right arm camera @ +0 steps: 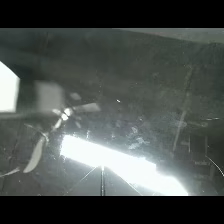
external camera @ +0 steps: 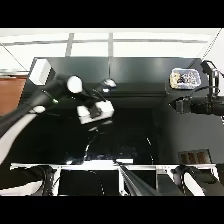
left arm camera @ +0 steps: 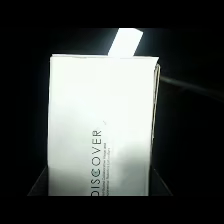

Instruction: Fold the box and place the chain.

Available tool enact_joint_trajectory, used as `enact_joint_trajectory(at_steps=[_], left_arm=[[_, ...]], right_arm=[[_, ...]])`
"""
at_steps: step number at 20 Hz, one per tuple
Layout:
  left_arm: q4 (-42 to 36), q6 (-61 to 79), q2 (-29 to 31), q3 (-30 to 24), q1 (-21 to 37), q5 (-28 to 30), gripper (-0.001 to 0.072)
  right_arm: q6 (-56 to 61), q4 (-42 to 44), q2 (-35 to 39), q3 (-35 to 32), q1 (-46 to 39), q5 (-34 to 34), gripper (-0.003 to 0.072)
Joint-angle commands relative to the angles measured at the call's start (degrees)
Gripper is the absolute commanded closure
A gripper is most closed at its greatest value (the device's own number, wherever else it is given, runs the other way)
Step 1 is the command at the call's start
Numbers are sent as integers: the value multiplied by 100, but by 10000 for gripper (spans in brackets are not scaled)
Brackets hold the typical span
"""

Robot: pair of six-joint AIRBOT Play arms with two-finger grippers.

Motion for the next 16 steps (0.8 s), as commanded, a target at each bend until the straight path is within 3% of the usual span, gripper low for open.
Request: enact_joint_trajectory(at_steps=[1,5,8,12,16], left_arm=[[1040,-1849,155,-13,1510,-1060,413],[1071,-2586,155,-13,3364,-1121,413],[1073,-2347,151,-13,4382,-549,413],[695,-1985,74,0,4970,752,413],[372,-754,-269,13,4896,1633,413]], right_arm=[[4,2,4,7,-4,15,670],[11,4,4,4,-4,13,670],[61,11,2,-48,-4,2,670],[153,15,2,-94,-4,-157,670],[227,13,2,-94,-4,-457,670]])
